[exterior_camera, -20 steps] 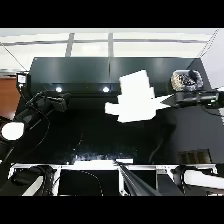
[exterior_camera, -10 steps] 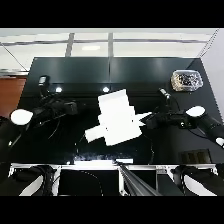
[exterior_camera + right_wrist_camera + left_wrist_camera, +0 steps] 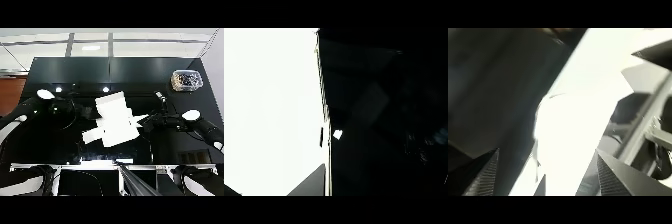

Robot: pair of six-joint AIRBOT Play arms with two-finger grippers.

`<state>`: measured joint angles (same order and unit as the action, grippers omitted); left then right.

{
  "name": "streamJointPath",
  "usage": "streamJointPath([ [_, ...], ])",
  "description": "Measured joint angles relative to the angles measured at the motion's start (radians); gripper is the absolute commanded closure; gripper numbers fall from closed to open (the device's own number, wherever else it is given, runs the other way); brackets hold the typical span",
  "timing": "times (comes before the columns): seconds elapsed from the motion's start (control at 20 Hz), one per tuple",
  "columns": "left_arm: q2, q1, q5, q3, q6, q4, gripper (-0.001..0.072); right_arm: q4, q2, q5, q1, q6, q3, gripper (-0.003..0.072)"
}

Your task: Fold the box and place the chain.

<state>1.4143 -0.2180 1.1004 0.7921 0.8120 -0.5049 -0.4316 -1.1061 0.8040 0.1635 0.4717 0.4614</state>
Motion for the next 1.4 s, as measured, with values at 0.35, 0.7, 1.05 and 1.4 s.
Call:
streamJointPath([
  [0.35, 0.090, -0.029, 0.025, 0.039, -0.078, 0.051, 0.0011, 0.012, 0.000, -0.002, 0.002, 0.000, -0.001, 0.0667],
  [0.7, 0.100, -0.082, -0.039, 0.044, -0.172, 0.068, 0.0612, 0.015, 0.000, -0.001, 0.003, 0.008, -0.001, 0.0668],
  [1.05, 0.100, -0.085, -0.018, 0.070, -0.246, 0.026, 0.0684, 0.006, 0.001, 0.009, -0.041, 0.045, 0.008, -0.0016],
  [1.4, 0.065, -0.093, 0.006, 0.140, -0.340, -0.031, 0.0687, -0.124, 0.001, 0.345, -0.317, 0.101, 0.185, -0.0013],
])
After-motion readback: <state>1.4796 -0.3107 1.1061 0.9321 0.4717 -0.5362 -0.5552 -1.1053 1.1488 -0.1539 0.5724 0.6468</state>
